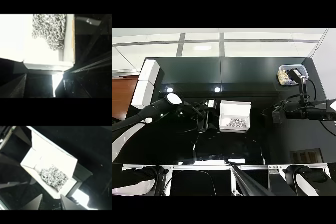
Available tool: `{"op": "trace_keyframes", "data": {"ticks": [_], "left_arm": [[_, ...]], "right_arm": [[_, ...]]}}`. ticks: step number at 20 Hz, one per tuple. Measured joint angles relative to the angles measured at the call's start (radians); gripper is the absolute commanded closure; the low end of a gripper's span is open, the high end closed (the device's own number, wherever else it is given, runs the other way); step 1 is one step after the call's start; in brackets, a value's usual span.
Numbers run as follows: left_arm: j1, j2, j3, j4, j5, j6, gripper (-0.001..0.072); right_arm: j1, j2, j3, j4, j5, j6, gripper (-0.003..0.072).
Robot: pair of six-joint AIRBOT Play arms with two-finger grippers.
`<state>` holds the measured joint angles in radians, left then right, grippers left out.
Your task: Fold the box and place the chain.
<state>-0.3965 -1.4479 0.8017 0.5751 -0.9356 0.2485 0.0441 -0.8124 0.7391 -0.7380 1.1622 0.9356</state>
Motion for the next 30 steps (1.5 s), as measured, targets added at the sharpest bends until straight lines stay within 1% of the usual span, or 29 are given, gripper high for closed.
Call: {"op": "trace_keyframes", "data": {"ticks": [7, 15, 16, 17, 18, 19, 20, 23, 26, 28, 30], "left_arm": [[-0.041, -0.031, 0.022, -0.006, 0.053, -0.029, -0.0005], [-0.085, -0.042, 0.036, 0.010, 0.071, -0.033, 0.0002], [-0.089, -0.042, 0.036, 0.013, 0.073, -0.031, 0.0035], [-0.092, -0.042, 0.036, 0.017, 0.076, -0.030, 0.0139], [-0.094, -0.042, 0.036, 0.018, 0.078, -0.031, 0.0305], [-0.095, -0.042, 0.036, 0.019, 0.080, -0.031, 0.0315], [-0.097, -0.042, 0.036, 0.019, 0.082, -0.032, 0.0315], [-0.100, -0.042, 0.036, 0.023, 0.087, -0.038, 0.0315], [-0.101, -0.042, 0.036, 0.024, 0.090, -0.041, 0.0314], [-0.102, -0.042, 0.037, 0.024, 0.092, -0.042, 0.0314], [-0.102, -0.042, 0.037, 0.025, 0.095, -0.042, 0.0313]], "right_arm": [[0.000, 0.000, 0.000, 0.001, 0.000, 0.000, 0.0416], [0.000, -0.001, 0.000, 0.000, -0.023, 0.000, 0.0416], [0.000, -0.001, 0.000, 0.001, -0.030, 0.000, 0.0416], [0.000, -0.002, 0.000, 0.001, -0.042, 0.000, 0.0415], [0.000, -0.002, -0.004, 0.002, -0.058, 0.000, 0.0412], [0.000, -0.002, -0.011, 0.004, -0.080, 0.000, 0.0281], [0.004, -0.002, -0.020, 0.006, -0.111, 0.011, -0.0034], [0.043, -0.025, -0.044, 0.014, -0.257, 0.069, -0.0029], [0.094, -0.117, -0.027, 0.061, -0.436, 0.121, -0.0029], [0.133, -0.217, 0.012, 0.085, -0.494, 0.135, -0.0028], [0.171, -0.315, 0.044, 0.098, -0.510, 0.093, -0.0027]]}}
